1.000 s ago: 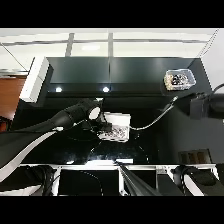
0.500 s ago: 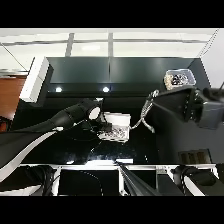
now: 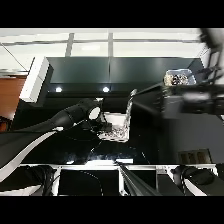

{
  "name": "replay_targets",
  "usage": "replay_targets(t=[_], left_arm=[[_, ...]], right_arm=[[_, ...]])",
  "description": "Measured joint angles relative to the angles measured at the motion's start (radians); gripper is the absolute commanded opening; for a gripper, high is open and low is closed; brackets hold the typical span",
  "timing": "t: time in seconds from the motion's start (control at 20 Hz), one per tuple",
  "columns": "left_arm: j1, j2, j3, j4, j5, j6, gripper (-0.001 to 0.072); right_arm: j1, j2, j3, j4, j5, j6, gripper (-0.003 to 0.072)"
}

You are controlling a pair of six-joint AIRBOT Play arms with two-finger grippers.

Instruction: Fold the box and place the chain.

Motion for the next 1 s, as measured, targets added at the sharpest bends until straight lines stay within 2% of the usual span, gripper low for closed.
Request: replay_targets(t=[0.2,0.6,0.65,0.7,0.75,1.0], left_arm=[[0.000,0.000,0.000,0.000,0.000,0.000,0.0028],[0.000,0.000,0.000,0.000,0.004,0.000,0.0028],[0.000,0.000,0.000,0.000,0.003,0.000,0.0029],[0.000,0.000,0.000,0.000,0.004,0.000,0.0029],[0.000,0.000,0.000,-0.003,0.005,0.000,0.0028],[0.000,0.000,0.000,-0.018,0.013,-0.024,0.0026]], right_arm=[[0.113,-0.071,-0.077,-0.215,-0.059,0.083,0.0012],[0.193,-0.183,-0.176,-0.413,-0.146,0.136,0.0021],[0.196,-0.187,-0.180,-0.425,-0.147,0.142,0.0109],[0.201,-0.191,-0.182,-0.433,-0.144,0.147,0.0382],[0.204,-0.193,-0.183,-0.438,-0.140,0.154,0.0405],[0.137,-0.155,-0.158,-0.489,-0.082,0.178,0.0404]])
